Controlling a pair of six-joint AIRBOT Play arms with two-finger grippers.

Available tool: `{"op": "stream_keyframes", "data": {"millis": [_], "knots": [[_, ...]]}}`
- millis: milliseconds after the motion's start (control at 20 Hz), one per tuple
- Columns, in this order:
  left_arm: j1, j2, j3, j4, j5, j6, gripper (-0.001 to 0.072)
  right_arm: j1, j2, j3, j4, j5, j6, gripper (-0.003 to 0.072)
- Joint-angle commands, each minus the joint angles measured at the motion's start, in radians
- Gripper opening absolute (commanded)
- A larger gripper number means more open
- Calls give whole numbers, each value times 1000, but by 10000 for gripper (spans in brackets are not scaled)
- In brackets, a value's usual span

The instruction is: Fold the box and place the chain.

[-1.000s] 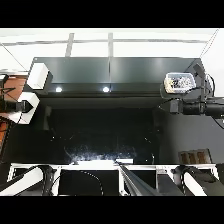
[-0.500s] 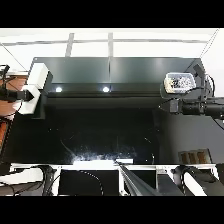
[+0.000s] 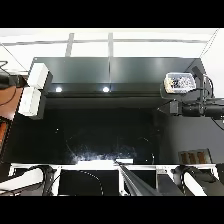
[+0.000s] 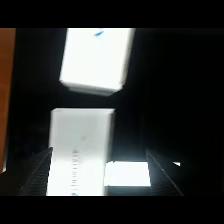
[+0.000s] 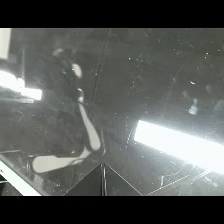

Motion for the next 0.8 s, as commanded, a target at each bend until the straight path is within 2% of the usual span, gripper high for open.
{"op": "stream_keyframes", "data": {"millis": [0, 50, 150, 200, 250, 350, 450, 550, 650, 750], "knots": [[-63, 118, 37, -163, -151, -66, 395, 0, 5, 0, 0, 0, 3, 11], [-89, 141, 37, -215, -212, -61, 26, 0, 14, -1, -1, -4, 4, 11], [-169, 183, 26, -234, -319, -92, 22, 1, 66, -2, -34, -48, 7, 6], [-220, 228, -14, -236, -317, -104, 22, 1, 110, -4, -90, -96, 31, 6], [-273, 290, -77, -235, -277, -105, 22, 1, 162, -15, -160, -156, 73, 6], [-393, 464, -278, -235, -122, -123, 22, 0, 260, -65, -256, -248, 158, 6], [-507, 649, -511, -234, 40, -153, 23, 1, 329, -133, -264, -285, 168, 7], [-566, 800, -697, -233, 169, -153, 23, 0, 347, -209, -281, -319, 168, 6], [-565, 900, -792, -214, 225, -154, 23, 0, 346, -266, -333, -356, 170, 9], [-550, 937, -821, -163, 202, -155, 24, 0, 346, -286, -348, -338, 170, 13]]}}
